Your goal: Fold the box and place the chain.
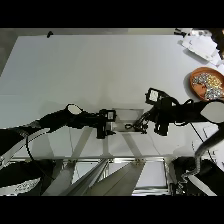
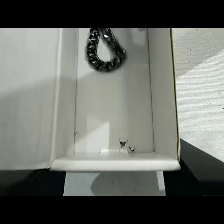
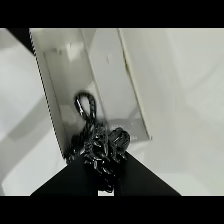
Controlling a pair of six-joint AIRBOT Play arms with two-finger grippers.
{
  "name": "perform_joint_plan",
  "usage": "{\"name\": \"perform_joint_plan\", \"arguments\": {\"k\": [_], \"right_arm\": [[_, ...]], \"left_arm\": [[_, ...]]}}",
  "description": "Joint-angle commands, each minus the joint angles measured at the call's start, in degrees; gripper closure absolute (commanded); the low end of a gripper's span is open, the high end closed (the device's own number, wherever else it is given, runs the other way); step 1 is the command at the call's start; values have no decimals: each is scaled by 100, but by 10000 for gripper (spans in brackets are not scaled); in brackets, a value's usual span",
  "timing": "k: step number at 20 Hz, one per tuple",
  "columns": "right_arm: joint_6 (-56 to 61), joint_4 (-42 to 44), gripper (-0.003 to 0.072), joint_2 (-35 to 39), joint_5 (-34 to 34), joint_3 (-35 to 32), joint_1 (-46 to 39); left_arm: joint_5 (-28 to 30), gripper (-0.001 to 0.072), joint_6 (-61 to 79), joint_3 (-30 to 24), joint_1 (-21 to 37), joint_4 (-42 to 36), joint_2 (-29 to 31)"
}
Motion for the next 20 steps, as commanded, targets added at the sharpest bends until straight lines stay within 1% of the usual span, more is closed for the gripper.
{"name": "perform_joint_plan", "arguments": {"k": [1,4,8,14,18,20], "right_arm": [[79,658,681,35,28,372,7],[81,933,681,33,-164,439,269],[251,951,681,-92,-529,452,789],[446,887,681,-1097,-376,450,1099],[616,372,681,-1626,-293,450,1097],[723,326,680,-1856,-271,450,1097]], "left_arm": [[2,431,2,2,2,2,2],[2,431,2,2,2,2,2],[2,431,2,2,2,2,2],[2,431,4,2,2,2,2],[2,431,2,2,2,2,2],[2,431,2,2,2,2,2]]}}
